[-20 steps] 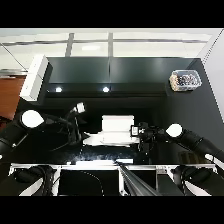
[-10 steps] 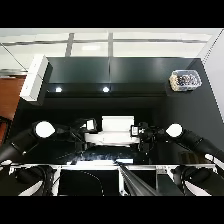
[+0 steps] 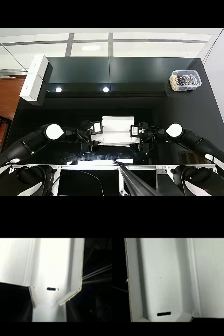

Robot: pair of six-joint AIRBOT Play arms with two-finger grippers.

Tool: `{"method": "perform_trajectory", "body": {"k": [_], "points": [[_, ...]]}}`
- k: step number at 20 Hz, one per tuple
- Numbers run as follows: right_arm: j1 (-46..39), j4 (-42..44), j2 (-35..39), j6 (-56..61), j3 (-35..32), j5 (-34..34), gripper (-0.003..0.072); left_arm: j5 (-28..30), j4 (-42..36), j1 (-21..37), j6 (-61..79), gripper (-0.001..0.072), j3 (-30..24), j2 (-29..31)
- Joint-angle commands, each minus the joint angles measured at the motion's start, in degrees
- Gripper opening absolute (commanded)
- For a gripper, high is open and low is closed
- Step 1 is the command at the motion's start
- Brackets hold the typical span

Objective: Fold the box and place the chain.

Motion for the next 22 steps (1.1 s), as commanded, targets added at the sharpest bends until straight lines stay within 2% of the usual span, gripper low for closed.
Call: {"method": "perform_trajectory", "body": {"k": [1, 3, 4, 5, 12, 22], "points": [[0.04, 0.02, -0.02, 0.04, 0.0, 0.0, 0.0334, 0.44, -2.12, -0.92, 0.15, 0.034, 0.04, -0.17], [0.04, 0.02, -0.02, 0.04, 0.0, 0.0, 0.0334, 0.85, -2.16, -2.1, 0.15, 0.0328, 0.04, -0.22], [0.04, 0.02, -0.02, 0.02, 0.0, 0.0, 0.0334, 0.87, -2.36, -2.56, 0.13, 0.0297, 0.04, -0.39], [0.04, 0.02, -0.02, 0.04, 0.0, 0.0, 0.0333, 0.85, -2.49, -2.86, 0.13, 0.0219, 0.07, -0.59], [0.04, 0.02, -0.02, 0.02, 0.0, 0.0, 0.0334, 3.63, -9.57, -3.13, 0.22, 0.0217, 0.04, -3.37], [0.04, 0.02, -0.02, 0.02, 0.0, 0.0, 0.0334, 4.92, -11.21, -4.35, 1.86, 0.0217, 0.04, -4.02]]}}
